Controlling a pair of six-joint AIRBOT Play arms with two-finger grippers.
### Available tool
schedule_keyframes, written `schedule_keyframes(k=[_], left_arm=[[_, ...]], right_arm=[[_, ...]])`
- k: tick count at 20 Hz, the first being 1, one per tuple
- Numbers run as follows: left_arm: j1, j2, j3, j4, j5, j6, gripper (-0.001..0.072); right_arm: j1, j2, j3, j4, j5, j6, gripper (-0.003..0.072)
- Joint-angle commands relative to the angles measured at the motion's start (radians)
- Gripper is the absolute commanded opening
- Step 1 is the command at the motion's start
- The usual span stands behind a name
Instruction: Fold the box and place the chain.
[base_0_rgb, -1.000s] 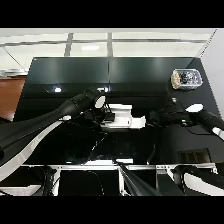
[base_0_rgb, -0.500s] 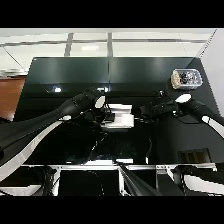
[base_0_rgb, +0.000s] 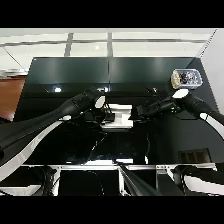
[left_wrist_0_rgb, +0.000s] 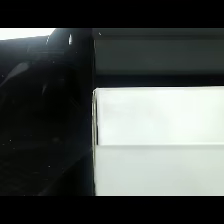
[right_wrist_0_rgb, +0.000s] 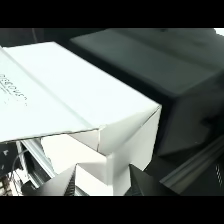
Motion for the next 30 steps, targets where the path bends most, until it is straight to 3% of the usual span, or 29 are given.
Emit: schedule_keyframes(k=[1, 2, 3, 7, 18, 23, 30], left_arm=[[0.0, 0.0, 0.001, -0.011, 0.0, 0.0, 0.0025], [0.0, 0.0, 0.001, -0.011, 0.0, 0.0, 0.0024], [0.0, 0.0, 0.001, -0.011, 0.0, 0.0, 0.0025], [0.0, 0.0, 0.001, -0.011, 0.0, 0.0, 0.0024], [0.0, 0.0, 0.001, -0.011, 0.005, 0.0, 0.0025], [0.0, 0.0, 0.001, -0.01, 0.008, 0.0, 0.0025], [0.0, 0.0, 0.001, -0.01, 0.003, 0.0, 0.0025]], right_arm=[[0.033, -0.001, 0.014, -0.014, -0.008, 0.033, 0.0363], [0.045, 0.0, 0.026, -0.035, -0.016, 0.051, 0.0363], [0.062, 0.0, 0.039, -0.064, -0.029, 0.076, 0.0309], [0.135, -0.001, 0.095, -0.168, -0.087, 0.196, 0.0305], [0.42, -0.003, 0.222, -0.795, -0.15, 0.809, 0.0304], [0.534, -0.028, 0.259, -1.005, -0.136, 1.065, 0.0304], [0.546, -0.072, 0.259, -0.993, -0.09, 1.159, 0.0293]])
